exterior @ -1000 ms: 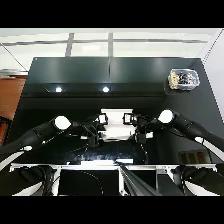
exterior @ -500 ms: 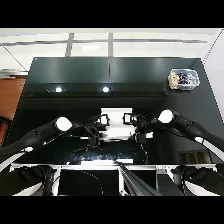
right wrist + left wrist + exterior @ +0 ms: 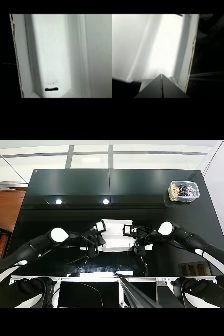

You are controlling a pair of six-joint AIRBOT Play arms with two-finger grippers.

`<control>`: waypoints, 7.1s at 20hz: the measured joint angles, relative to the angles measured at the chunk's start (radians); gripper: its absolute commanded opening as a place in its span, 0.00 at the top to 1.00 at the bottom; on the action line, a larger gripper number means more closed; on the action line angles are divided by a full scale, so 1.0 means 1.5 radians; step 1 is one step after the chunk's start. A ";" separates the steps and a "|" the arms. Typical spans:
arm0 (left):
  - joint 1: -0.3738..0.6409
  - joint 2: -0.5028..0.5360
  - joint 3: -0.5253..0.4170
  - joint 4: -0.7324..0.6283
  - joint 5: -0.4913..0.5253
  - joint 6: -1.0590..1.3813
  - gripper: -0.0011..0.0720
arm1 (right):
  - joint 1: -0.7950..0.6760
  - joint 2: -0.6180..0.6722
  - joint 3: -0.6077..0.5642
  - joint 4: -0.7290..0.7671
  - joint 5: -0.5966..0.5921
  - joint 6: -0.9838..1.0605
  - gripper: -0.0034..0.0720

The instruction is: Fold the box and place the chain.

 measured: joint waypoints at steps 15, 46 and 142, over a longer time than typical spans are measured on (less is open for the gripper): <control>0.362 0.077 -0.045 0.176 -0.205 -0.628 0.94 | 0.000 0.000 0.000 -0.002 0.003 -0.003 0.33; 0.259 -0.138 0.069 -0.058 -0.353 -0.489 0.03 | 0.000 0.000 0.000 -0.003 0.001 -0.002 0.33; 0.258 -0.093 -0.026 -0.105 -0.264 -0.484 0.36 | 0.000 0.000 0.000 -0.002 0.000 -0.002 0.33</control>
